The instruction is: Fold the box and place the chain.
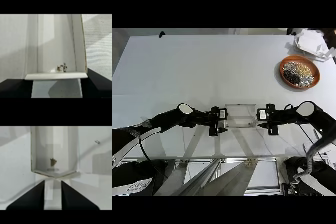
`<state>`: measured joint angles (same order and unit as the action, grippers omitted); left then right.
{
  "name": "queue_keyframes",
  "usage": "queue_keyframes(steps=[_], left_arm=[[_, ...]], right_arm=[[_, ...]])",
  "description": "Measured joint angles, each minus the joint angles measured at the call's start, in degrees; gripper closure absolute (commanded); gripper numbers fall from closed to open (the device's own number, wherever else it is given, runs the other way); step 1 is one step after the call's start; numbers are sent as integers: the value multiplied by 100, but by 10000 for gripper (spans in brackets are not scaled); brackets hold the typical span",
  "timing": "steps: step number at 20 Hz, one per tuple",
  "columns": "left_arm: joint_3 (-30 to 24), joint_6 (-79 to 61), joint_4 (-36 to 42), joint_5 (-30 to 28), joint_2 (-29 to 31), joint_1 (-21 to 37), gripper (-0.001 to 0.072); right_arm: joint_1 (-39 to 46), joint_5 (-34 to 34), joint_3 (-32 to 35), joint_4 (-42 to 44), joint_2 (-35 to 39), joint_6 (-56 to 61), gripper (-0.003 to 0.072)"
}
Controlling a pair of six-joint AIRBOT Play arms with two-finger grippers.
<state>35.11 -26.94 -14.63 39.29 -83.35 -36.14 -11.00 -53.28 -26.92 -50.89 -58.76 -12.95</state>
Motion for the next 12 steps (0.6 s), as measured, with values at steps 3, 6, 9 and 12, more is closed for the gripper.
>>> queue_keyframes(steps=[3,6,9,12], left_arm=[[0,0,0,0,0,-2,623],[0,0,2,0,0,-2,623],[0,0,0,0,0,0,623],[0,0,0,0,0,0,623]], right_arm=[[-190,131,0,28,-203,-35,592],[-278,227,0,50,-293,-42,592],[-313,286,0,166,-330,-44,594],[-363,334,0,352,-343,-55,610]])
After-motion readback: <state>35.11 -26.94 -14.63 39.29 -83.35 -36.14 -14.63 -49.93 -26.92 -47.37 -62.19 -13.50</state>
